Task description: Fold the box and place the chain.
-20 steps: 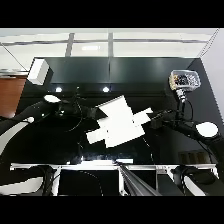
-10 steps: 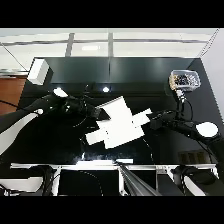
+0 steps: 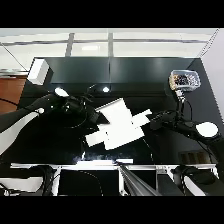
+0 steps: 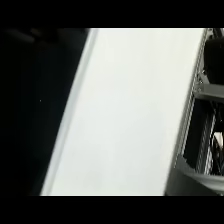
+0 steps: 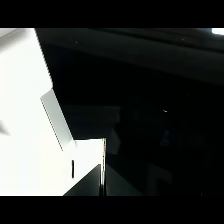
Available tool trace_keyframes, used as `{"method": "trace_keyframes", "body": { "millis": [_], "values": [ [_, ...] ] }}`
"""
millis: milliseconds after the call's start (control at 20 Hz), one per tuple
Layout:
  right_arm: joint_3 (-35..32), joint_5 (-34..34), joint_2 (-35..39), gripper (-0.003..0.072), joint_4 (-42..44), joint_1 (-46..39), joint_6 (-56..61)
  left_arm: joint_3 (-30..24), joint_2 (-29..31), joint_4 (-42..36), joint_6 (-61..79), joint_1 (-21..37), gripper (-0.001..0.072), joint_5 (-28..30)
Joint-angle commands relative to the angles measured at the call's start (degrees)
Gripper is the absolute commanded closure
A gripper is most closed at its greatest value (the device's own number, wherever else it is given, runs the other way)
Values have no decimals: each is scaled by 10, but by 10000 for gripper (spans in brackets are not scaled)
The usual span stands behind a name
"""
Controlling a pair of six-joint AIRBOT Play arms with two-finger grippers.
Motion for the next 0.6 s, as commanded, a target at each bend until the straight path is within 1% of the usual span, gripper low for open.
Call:
{"method": "trace_keyframes", "body": {
  "millis": [0, 150, 350, 550],
  "values": [
    [0, 3, 0, 676, 0, 1, 0, 0, 0, 32, 19, 0, 229, -24],
    [0, 2, 0, 676, -1, 1, 0, 0, 0, 32, 19, 0, 357, -23],
    [0, 2, 0, 676, -1, 1, 0, 0, 0, 32, 37, -2, 359, -24],
    [0, 2, 0, 676, -1, 0, 0, 0, 0, 39, 41, -20, 359, 4]
  ]
}}
